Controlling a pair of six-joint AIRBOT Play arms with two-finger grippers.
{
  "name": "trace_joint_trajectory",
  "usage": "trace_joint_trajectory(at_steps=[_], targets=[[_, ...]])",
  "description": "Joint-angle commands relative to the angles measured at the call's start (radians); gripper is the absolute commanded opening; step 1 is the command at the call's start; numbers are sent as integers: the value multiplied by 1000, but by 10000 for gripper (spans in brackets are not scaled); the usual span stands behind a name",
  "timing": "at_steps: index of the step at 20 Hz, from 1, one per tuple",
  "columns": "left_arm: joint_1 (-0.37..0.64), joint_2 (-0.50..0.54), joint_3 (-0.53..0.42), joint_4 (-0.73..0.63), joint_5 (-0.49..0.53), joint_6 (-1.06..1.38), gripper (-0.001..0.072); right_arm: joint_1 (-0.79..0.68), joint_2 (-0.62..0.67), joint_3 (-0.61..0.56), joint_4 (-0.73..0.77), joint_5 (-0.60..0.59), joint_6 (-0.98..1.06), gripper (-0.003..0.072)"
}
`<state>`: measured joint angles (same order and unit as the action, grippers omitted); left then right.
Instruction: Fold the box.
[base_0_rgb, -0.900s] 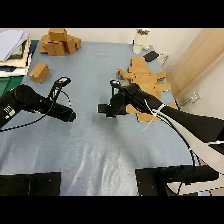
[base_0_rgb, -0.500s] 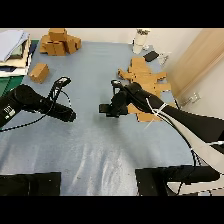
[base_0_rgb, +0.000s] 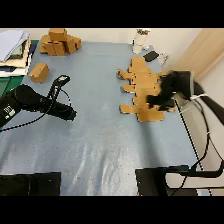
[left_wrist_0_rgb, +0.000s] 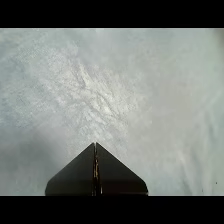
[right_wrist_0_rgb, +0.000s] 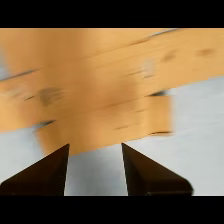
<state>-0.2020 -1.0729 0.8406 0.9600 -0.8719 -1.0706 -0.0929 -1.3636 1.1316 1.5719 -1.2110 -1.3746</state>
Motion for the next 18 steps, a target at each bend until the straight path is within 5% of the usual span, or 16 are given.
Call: trace_joint_trajectory(at_steps=[1, 5, 9, 18], targets=[[0, 0, 0, -5, 55, 0, 12, -327, -32, 11, 169, 112, -284, 516], [0, 0, 0, -51, 61, 0, 12, -570, -153, 97, 484, 138, -578, 517], [0, 0, 0, -96, 59, 0, 12, -623, -256, 202, 510, 95, -655, 517], [0, 0, 0, -183, 58, 0, 12, -609, -347, 222, 653, -67, -806, 492]])
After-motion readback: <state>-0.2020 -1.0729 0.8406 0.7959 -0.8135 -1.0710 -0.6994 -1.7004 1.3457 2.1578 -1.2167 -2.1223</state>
